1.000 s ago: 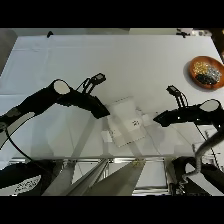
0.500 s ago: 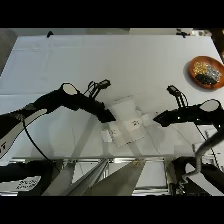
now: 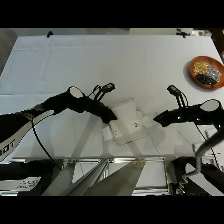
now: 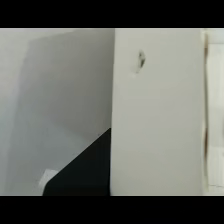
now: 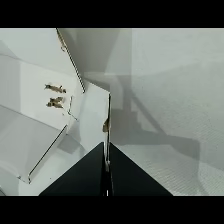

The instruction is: Fold the box and place the chain.

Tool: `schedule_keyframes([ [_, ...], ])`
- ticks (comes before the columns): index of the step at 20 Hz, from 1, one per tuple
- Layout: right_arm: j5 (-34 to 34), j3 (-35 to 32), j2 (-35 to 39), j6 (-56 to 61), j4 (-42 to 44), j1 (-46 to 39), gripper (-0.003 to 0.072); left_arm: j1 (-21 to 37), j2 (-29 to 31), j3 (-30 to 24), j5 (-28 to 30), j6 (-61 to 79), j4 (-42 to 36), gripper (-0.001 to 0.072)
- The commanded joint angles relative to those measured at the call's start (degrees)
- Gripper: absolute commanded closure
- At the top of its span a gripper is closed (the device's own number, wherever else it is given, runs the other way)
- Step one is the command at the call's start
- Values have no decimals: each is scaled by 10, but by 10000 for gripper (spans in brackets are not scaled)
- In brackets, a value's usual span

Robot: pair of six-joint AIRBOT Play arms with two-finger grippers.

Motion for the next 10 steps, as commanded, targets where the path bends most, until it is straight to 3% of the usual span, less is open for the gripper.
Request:
schedule_keyframes([
  [1,11,0,0,3,1,1,672,-1,0,0,22,0,21,702],
  [3,32,0,0,3,5,1,647,-1,3,0,27,5,30,704],
  [7,65,3,1,3,27,1,402,-2,46,0,18,99,75,705],
  [10,85,7,10,3,48,1,261,-1,98,0,25,186,87,702],
])
